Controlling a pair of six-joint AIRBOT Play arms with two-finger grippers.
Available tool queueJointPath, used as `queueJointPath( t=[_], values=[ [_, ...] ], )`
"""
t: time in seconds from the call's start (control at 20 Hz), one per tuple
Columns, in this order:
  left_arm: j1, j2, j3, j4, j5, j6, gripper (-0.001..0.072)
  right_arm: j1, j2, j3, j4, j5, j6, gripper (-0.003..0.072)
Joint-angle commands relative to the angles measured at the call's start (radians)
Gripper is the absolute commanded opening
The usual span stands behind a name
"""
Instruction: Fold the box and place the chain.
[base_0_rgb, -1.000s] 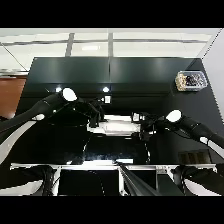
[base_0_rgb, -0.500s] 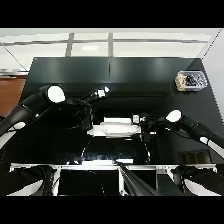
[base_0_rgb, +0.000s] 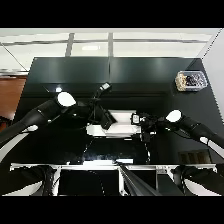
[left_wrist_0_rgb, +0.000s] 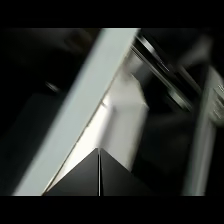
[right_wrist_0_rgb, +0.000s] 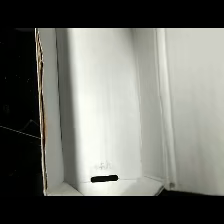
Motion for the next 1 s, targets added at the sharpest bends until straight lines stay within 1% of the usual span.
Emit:
queueJointPath(
  t=[0.0, 0.05, 0.15, 0.2, 0.35, 0.45, 0.5, 0.55, 0.65, 0.75, 0.85, 0.95],
  values=[
    [-0.008, -0.061, -0.001, -0.040, 0.319, -0.004, 0.0029, 0.000, -0.001, 0.000, 0.000, -0.002, 0.002, 0.0227],
    [-0.003, -0.088, 0.007, 0.005, 0.284, -0.005, 0.0029, 0.000, -0.001, 0.000, 0.000, -0.002, 0.002, 0.0227],
    [0.004, -0.129, 0.026, 0.106, 0.140, -0.006, 0.0029, 0.000, -0.001, 0.000, 0.001, -0.004, 0.003, 0.0227],
    [0.003, -0.138, 0.024, 0.139, 0.104, -0.017, 0.0029, 0.000, -0.001, 0.000, 0.001, -0.004, 0.003, 0.0227],
    [0.003, -0.170, 0.023, 0.148, 0.051, -0.036, 0.0029, 0.000, -0.001, 0.000, 0.001, -0.005, 0.003, 0.0227],
    [0.003, -0.186, 0.023, 0.148, 0.036, -0.037, 0.0029, 0.000, -0.001, 0.000, 0.001, -0.005, 0.003, 0.0226],
    [0.006, -0.181, 0.023, 0.148, 0.046, -0.041, 0.0028, 0.000, -0.001, 0.000, 0.001, -0.005, 0.003, 0.0227],
    [0.010, -0.166, 0.024, 0.148, 0.070, -0.069, 0.0028, 0.000, -0.001, 0.000, 0.001, -0.005, 0.003, 0.0227],
    [0.029, -0.105, 0.024, 0.155, 0.098, -0.087, 0.0028, 0.000, -0.001, 0.000, 0.001, -0.005, 0.003, 0.0227],
    [0.059, -0.012, 0.023, 0.220, 0.089, -0.119, 0.0028, 0.000, -0.001, 0.000, 0.001, -0.005, 0.003, 0.0227],
    [0.095, 0.081, 0.023, 0.298, 0.019, -0.156, 0.0028, 0.000, -0.001, 0.000, 0.001, -0.005, 0.004, 0.0227],
    [0.136, 0.145, 0.023, 0.374, -0.128, -0.145, 0.0029, 0.000, -0.001, 0.000, 0.001, -0.005, 0.004, 0.0227]
  ],
)
